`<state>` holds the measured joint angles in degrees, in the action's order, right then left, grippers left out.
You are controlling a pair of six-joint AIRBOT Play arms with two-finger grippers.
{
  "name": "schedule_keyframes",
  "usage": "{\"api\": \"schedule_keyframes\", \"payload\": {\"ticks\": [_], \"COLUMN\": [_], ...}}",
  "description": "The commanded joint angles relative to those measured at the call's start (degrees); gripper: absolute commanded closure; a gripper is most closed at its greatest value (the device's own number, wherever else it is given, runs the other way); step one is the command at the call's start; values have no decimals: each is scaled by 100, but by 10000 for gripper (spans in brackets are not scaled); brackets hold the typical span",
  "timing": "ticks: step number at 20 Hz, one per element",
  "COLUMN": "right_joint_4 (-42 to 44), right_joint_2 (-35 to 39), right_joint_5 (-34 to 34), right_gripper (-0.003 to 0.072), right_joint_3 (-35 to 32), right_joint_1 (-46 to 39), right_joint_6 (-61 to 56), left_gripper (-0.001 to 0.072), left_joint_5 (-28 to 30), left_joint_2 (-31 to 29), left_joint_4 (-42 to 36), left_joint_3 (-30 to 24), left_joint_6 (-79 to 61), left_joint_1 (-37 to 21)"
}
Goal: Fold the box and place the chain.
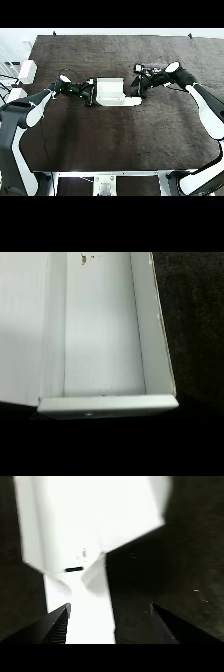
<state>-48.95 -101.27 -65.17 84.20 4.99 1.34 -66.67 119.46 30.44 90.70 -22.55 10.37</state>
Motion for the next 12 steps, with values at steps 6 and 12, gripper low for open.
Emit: {"api": "schedule_keyframes", "payload": {"ticks": [6,12], "right_joint_4": [-269,-74], "right_joint_2": [-184,-306], "right_joint_5": [83,254], "right_gripper": [123,440], "right_joint_3": [-221,-219], "right_joint_1": [490,643], "right_joint_6": [221,214], "left_gripper": [425,425], "left_joint_5": [9,7], "left_joint_2": [4,4], "left_joint_4": [-2,-2], "left_joint_3": [0,0], "left_joint_6": [0,2], "left_joint_1": [-7,-7]}}
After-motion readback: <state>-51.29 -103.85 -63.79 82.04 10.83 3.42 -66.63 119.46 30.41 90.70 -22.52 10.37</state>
